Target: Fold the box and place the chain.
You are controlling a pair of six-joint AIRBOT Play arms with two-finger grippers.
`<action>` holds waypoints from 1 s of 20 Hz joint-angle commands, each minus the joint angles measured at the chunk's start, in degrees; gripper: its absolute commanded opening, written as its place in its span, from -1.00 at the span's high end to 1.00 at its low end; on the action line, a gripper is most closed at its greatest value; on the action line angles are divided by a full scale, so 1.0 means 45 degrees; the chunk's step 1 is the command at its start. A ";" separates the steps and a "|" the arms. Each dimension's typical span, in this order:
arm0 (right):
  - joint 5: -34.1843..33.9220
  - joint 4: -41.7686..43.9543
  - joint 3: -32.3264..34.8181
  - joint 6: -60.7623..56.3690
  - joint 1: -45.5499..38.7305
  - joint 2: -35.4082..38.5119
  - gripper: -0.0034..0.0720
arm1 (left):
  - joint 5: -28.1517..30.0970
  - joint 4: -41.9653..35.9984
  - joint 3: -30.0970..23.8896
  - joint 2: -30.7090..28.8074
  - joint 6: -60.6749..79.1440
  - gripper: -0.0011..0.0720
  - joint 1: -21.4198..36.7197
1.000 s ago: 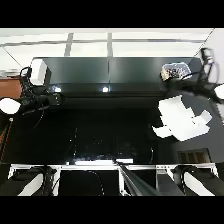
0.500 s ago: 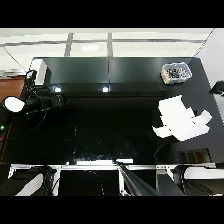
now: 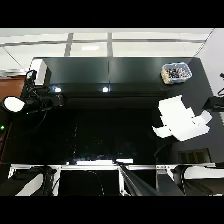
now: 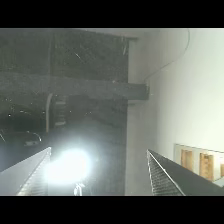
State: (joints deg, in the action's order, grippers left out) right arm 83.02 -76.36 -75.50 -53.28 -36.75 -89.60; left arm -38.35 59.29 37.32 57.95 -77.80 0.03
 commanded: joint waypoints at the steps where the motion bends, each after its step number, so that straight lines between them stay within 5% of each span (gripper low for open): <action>1: -0.0408 -0.0918 0.1054 0.0437 0.0034 0.0607 -0.56 | -0.0291 -0.0010 0.0005 0.0005 0.0000 -0.95 -0.0005; 3: -0.0806 -0.1243 0.1200 0.0228 0.0068 0.0631 -0.25 | -0.0452 -0.0005 0.0005 0.0010 0.0000 -0.95 -0.0005; 7: -0.1073 -0.1005 0.1229 0.0078 0.0185 0.0816 0.87 | -0.0500 -0.0010 0.0005 0.0005 0.0000 -0.95 -0.0005; 14: -0.1297 0.3118 0.1889 0.1001 -0.0175 0.3585 0.87 | -0.0510 -0.0204 0.0005 0.0005 -0.0005 -0.95 -0.0005; 20: -0.2463 0.9097 0.6698 0.2385 -0.0107 0.8019 0.87 | -0.1243 -0.1370 0.0005 0.0010 0.0136 -0.95 -0.0102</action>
State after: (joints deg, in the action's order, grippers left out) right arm 74.54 -50.72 -54.76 -46.00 -37.28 -61.76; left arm -42.46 55.79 37.32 57.95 -77.76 -0.16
